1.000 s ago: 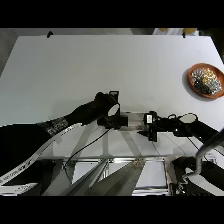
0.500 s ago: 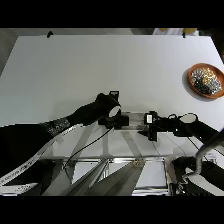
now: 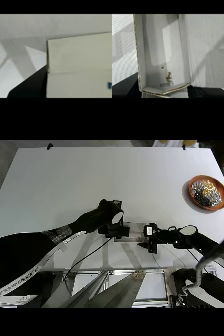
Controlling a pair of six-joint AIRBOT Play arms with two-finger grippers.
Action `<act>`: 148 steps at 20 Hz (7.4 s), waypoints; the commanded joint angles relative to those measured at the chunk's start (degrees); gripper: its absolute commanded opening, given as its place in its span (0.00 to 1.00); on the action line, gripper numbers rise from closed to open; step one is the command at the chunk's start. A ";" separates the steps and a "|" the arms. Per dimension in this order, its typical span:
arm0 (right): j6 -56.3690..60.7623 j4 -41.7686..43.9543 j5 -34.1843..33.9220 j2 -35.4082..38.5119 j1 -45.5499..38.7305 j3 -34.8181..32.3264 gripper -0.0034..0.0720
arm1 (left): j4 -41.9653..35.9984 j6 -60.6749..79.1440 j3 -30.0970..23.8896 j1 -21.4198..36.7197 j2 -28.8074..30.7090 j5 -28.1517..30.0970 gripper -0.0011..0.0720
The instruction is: Fold the box and place the chain.
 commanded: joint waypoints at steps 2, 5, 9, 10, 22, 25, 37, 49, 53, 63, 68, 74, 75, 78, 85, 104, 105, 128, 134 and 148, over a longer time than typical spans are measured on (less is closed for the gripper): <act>0.02 0.00 0.04 0.00 0.04 0.00 0.47 | 0.35 1.07 0.70 -0.57 -2.40 -3.50 0.20; 0.02 0.00 0.04 0.00 0.04 0.00 0.47 | 0.09 0.57 0.70 -0.72 -2.54 -1.42 0.10; 0.02 0.00 0.04 0.00 0.04 0.00 0.47 | -0.57 0.44 0.70 -0.72 -2.54 -0.50 0.02; 0.02 0.00 0.04 0.00 0.04 0.00 0.47 | -0.83 0.48 0.70 -0.70 -2.49 -0.50 0.02; 0.02 0.00 0.04 0.00 0.04 0.00 0.47 | -8.00 32.68 0.66 8.92 12.72 -9.68 0.64; 0.02 0.00 0.04 0.00 0.04 0.00 0.47 | -3.04 42.40 0.44 12.61 18.36 -12.83 0.64; 0.02 0.00 0.04 0.00 0.04 0.00 0.47 | -38.36 138.88 -40.72 24.04 27.56 21.46 0.96; 0.02 0.00 0.04 0.00 0.04 0.00 0.47 | -57.70 159.99 -39.28 19.85 17.00 28.02 0.97; 0.02 0.00 0.04 0.00 0.04 0.00 0.47 | -58.45 160.30 -37.90 19.02 14.14 26.14 0.97; 0.02 0.00 0.04 0.00 0.04 0.00 0.47 | -59.28 157.50 -37.64 20.06 14.10 26.80 0.97; 0.02 0.00 0.07 0.00 0.04 0.00 0.47 | -58.42 157.57 -37.70 21.75 15.28 26.45 0.97; 0.02 0.00 0.07 0.00 0.04 0.00 0.47 | -59.10 158.66 -37.70 20.63 15.28 25.38 0.97; 0.02 0.00 0.04 0.00 0.04 0.00 0.47 | -59.49 160.65 -37.70 19.98 15.02 26.01 0.97; 0.02 0.00 0.04 0.00 0.04 0.00 0.47 | -59.98 162.03 -37.66 19.06 14.27 27.91 0.97; 0.02 0.00 0.04 0.00 0.04 0.00 0.47 | -64.02 162.07 -37.64 19.06 14.05 28.68 0.97; 0.02 0.00 0.04 0.00 0.04 0.00 0.47 | -63.56 158.46 -33.66 17.64 8.31 27.12 0.29; 0.02 0.00 0.04 0.00 0.04 0.00 0.47 | -63.58 158.44 -33.66 17.62 8.31 27.17 0.30; 5.92 -2.80 2.34 3.23 -0.02 0.00 0.96 | -63.49 157.57 -33.66 17.62 8.31 26.64 0.30; 28.44 -24.26 2.80 17.25 -0.02 0.00 0.95 | -63.52 157.57 -33.66 17.62 8.31 26.64 0.30; 32.41 -4.20 7.93 31.06 0.04 0.00 0.07 | -63.52 157.57 -33.66 17.62 8.31 26.64 0.30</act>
